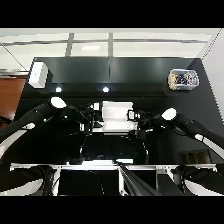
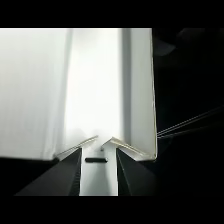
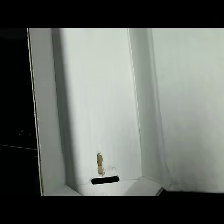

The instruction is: Fold the box and place the chain.

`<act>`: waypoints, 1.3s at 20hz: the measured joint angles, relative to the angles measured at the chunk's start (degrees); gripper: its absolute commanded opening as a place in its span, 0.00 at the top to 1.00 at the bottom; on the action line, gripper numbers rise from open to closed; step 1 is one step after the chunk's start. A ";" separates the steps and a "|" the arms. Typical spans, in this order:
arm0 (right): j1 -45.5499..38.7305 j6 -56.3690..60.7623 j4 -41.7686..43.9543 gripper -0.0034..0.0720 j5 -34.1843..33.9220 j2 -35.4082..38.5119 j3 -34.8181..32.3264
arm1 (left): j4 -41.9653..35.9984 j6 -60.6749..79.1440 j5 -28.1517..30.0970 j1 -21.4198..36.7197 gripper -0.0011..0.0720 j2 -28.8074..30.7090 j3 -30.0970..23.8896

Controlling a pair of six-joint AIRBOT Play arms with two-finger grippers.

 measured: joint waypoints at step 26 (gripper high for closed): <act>0.00 0.09 0.07 0.73 -0.09 0.00 0.00 | 5.73 -26.84 -6.27 4.92 0.95 1.70 2.47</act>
